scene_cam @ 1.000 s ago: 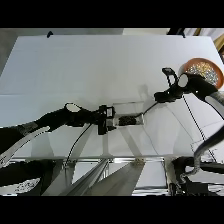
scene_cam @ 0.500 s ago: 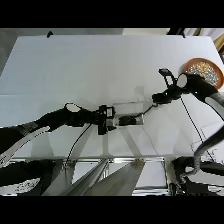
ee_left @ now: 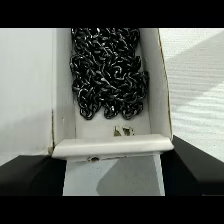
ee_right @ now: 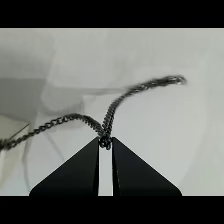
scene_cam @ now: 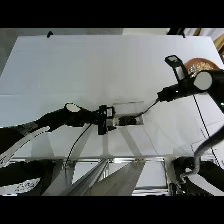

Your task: Fold the box and place the chain.

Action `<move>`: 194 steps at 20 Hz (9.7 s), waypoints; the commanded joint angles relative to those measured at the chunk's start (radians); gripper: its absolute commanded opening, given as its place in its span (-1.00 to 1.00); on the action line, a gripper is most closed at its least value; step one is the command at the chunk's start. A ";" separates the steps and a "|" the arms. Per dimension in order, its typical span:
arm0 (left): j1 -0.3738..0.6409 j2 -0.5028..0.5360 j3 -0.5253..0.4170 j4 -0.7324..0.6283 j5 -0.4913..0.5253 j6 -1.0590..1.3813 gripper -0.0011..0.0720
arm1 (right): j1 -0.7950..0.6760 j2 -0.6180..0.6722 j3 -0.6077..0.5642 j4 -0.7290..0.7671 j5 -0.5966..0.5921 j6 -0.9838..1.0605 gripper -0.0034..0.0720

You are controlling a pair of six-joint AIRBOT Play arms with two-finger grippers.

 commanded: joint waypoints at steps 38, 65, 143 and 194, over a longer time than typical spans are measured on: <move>0.000 0.001 0.001 0.000 -0.006 0.000 -0.28 | 0.277 0.004 -0.053 0.467 -0.069 -0.135 -0.87; 0.000 0.001 0.001 0.000 -0.006 0.000 -0.28 | 0.032 -0.120 0.250 0.316 0.013 -0.416 -0.19; 0.000 0.001 0.001 0.000 -0.006 0.000 -0.28 | 0.383 -0.087 -0.095 0.243 -0.136 -0.776 -0.27; 0.000 0.001 0.001 0.000 -0.006 0.000 -0.28 | 0.384 -0.029 -0.192 0.294 -0.288 -0.780 -0.51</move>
